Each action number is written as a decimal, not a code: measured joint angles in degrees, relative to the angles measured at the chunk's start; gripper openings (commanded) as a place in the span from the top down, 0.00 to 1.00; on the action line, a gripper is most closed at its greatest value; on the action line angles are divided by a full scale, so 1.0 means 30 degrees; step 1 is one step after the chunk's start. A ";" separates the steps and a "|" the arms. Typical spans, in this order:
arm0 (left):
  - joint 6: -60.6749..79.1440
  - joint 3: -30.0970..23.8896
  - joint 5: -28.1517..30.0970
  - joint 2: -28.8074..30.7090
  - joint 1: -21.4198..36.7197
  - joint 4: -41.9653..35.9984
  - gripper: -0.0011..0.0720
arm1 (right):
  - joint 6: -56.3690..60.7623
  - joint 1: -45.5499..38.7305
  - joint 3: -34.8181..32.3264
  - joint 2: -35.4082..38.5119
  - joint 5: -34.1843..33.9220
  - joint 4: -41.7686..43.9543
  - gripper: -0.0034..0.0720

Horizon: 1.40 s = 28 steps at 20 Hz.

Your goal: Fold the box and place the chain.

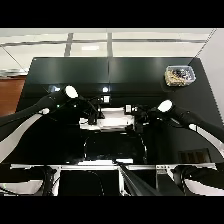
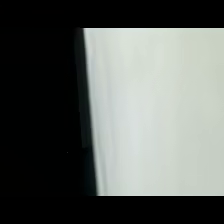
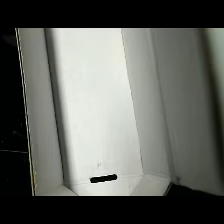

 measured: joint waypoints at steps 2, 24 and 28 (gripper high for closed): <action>0.0000 0.0000 -0.0007 0.0000 0.0000 0.0000 0.94 | -0.0124 -0.0036 0.0000 -0.0058 0.0066 0.0015 0.14; 0.0015 0.0000 -0.0007 0.0000 0.0000 -0.0510 0.90 | 0.0248 0.0393 0.0022 -0.0175 -0.0306 -0.0627 0.39; -0.1290 0.0379 -0.0408 0.0029 0.0102 -0.0168 0.18 | 0.0197 0.0393 0.0029 -0.0175 -0.0444 -0.0685 0.59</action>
